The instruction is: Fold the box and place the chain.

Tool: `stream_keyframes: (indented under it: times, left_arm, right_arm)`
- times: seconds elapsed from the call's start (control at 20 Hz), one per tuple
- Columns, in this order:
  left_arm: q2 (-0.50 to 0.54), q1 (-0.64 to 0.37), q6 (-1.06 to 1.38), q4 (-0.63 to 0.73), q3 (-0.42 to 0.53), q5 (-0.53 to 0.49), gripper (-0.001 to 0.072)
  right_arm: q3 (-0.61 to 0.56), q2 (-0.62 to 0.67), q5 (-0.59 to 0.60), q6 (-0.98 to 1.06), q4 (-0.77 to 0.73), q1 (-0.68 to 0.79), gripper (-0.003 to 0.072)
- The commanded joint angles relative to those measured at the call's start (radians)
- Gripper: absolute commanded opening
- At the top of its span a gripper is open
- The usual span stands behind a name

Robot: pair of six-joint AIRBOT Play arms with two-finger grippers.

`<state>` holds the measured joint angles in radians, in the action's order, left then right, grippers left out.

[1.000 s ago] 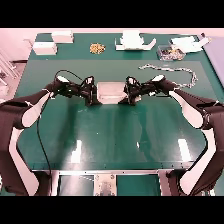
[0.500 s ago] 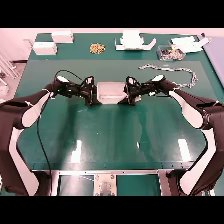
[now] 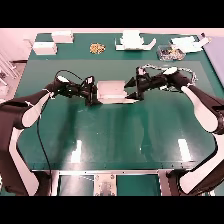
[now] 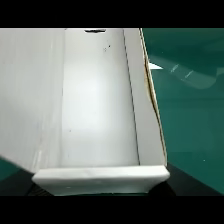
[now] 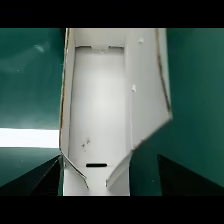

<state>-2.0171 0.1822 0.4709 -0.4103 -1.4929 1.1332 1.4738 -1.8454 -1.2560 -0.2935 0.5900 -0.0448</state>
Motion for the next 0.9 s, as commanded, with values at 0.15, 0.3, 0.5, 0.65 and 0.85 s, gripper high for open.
stream_keyframes:
  times: [0.15,0.3,0.5,0.65,0.85]
  left_arm:
    - [-0.001,0.0,0.0,0.0,-0.001,0.001,0.0418]
    - [-0.001,0.0,0.0,0.0,-0.001,0.001,0.0418]
    - [-0.001,0.0,0.0,0.0,-0.001,0.001,0.0418]
    - [-0.001,0.0,0.0,0.0,-0.001,0.001,0.0418]
    - [-0.001,0.0,0.0,0.0,-0.001,0.001,0.0418]
  right_arm:
    - [0.001,0.097,-0.214,0.152,0.032,0.062,0.0258]
    - [-0.008,0.096,-0.27,0.152,-0.069,0.009,0.0008]
    - [-0.008,0.069,-0.1,0.133,-0.121,-0.076,0.0007]
    - [-0.008,0.059,0.031,0.125,-0.13,-0.103,0.0007]
    - [-0.005,0.055,0.163,0.106,-0.13,-0.101,0.0007]
